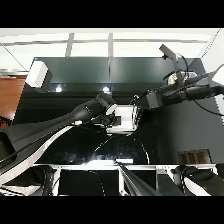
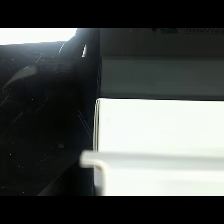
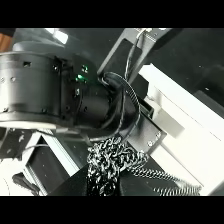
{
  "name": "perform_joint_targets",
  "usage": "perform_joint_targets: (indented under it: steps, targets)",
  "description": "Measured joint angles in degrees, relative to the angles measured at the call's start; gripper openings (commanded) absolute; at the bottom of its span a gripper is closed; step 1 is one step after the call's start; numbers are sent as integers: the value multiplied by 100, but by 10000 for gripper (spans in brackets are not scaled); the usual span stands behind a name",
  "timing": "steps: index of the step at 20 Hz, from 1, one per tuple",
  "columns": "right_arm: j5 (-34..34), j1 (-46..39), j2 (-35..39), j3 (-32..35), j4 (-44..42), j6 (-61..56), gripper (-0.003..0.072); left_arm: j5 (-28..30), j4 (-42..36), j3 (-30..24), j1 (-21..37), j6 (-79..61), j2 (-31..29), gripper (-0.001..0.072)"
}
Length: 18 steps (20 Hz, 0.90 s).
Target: Fold the box and place the chain.
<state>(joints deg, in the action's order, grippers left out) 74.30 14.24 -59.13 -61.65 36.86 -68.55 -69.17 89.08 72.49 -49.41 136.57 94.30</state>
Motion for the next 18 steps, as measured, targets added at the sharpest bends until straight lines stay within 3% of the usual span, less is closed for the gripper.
perform_joint_targets:
  steps: [12, 14, 18]
  targets:
    - [-1196, 431, -66, 1156, 481, -317, 17, 7, 0, 0, -2, -2, 0, 28]
    - [-1425, 531, -149, 1241, 590, -409, 258, 7, 0, -2, -2, -2, 0, 28]
    - [-1596, 592, -245, 1274, 719, -525, 359, 9, 0, -2, -2, -2, 0, 28]
